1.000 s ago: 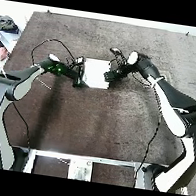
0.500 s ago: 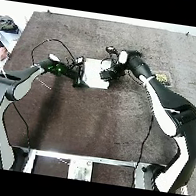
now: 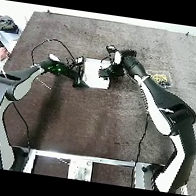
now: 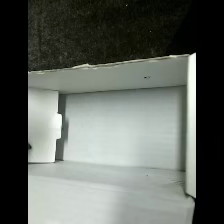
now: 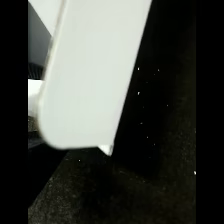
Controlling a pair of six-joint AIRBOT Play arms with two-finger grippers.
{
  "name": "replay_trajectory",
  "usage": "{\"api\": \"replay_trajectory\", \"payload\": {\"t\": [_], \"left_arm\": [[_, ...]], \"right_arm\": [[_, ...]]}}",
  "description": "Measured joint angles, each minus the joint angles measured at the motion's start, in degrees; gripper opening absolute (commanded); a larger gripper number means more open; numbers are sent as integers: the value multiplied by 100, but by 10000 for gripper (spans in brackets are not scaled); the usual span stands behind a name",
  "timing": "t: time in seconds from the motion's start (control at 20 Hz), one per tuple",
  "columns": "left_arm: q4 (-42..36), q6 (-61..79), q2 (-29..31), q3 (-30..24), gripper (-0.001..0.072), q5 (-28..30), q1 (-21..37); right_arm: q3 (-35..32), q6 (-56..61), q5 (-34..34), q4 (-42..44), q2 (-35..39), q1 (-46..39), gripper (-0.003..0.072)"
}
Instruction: Fold the box and place the chain.
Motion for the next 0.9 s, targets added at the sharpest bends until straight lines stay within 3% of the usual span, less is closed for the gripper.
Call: {"api": "replay_trajectory", "payload": {"t": [0.6, 0.7, 0.9], "left_arm": [[0, 0, 0, 0, 529, -7, 0], [-2, 0, 0, 0, 529, -9, 0], [0, 0, 0, -2, 529, -11, 0]], "right_arm": [[9, 748, 103, -284, -291, 55, 324], [9, 876, 118, -378, -297, 94, 251], [9, 1099, 125, -553, -306, 181, 209]]}}
